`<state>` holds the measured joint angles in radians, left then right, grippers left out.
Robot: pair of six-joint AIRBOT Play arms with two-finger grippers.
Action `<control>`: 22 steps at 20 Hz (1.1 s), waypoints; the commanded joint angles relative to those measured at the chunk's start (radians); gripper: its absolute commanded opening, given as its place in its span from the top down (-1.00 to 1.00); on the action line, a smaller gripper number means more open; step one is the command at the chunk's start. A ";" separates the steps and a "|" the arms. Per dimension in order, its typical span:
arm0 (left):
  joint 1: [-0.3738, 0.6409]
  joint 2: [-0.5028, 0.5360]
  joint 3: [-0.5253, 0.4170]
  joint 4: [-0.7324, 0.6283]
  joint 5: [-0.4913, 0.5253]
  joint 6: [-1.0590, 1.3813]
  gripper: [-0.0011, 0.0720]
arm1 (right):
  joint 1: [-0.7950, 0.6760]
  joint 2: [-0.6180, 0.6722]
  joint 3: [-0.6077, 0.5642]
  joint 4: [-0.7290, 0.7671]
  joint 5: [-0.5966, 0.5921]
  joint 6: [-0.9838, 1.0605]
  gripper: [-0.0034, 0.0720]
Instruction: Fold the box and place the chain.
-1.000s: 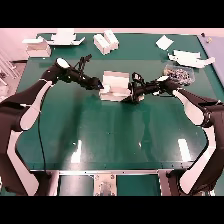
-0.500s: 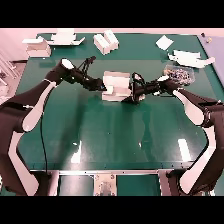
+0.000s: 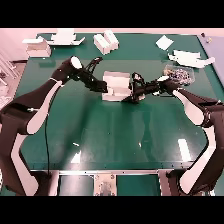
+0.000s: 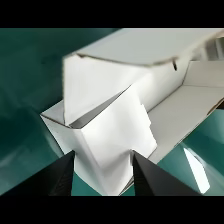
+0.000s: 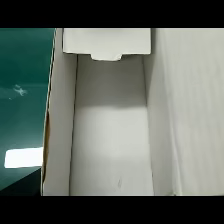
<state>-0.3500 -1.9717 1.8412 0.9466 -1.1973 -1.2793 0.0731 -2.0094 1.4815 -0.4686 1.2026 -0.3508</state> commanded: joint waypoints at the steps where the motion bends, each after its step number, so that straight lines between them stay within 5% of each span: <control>1: -0.036 0.001 0.051 0.165 -0.005 -0.114 -0.18 | 0.000 0.001 0.000 -0.003 0.003 -0.001 -0.68; 22: -0.136 -0.002 0.051 0.305 0.015 -0.479 -0.18 | 0.000 0.001 0.000 -0.003 0.003 -0.001 -0.68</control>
<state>-0.4732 -1.9724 1.8919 1.2354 -1.1854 -1.7241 0.0723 -2.0094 1.4815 -0.4747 1.2053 -0.3534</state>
